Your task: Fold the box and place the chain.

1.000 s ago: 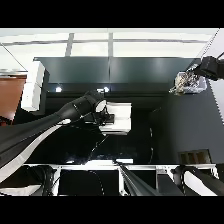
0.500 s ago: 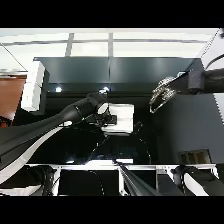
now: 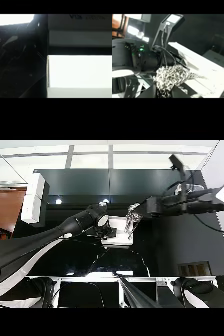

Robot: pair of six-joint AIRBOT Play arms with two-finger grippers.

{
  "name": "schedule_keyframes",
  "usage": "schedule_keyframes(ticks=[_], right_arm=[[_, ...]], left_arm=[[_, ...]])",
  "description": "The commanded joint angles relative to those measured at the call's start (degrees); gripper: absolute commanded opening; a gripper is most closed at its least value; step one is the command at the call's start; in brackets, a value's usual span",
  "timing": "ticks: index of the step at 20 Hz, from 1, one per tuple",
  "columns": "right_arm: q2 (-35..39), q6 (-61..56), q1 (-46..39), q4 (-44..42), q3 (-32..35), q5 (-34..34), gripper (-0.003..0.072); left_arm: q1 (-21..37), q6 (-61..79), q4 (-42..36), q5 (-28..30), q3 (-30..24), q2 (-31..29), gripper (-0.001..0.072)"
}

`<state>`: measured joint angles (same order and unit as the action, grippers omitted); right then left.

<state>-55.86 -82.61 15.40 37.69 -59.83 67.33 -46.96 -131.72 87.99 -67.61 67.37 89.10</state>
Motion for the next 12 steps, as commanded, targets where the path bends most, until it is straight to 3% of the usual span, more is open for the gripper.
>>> schedule_keyframes(ticks=[1, 4, 8, 12], right_arm=[[-1.60, -1.25, 3.32, -1.18, 1.66, -4.13, 0.0009], [-1.57, -1.14, 3.30, -3.43, 1.64, -4.74, 0.0009], [-1.73, -3.28, 5.03, 4.52, 3.21, -5.14, 0.0010], [-4.74, -3.74, 9.05, 6.80, 8.63, -10.05, 0.0010]], left_arm=[[-0.02, 0.04, 0.04, 0.04, -0.02, 0.02, 0.0026], [-0.02, 0.09, 0.07, 0.04, -0.02, 0.02, 0.0026], [-0.02, 0.09, 0.04, -0.35, -0.02, 0.02, 0.0026], [0.00, 0.11, 0.04, -0.35, -0.02, 0.02, 0.0026]])
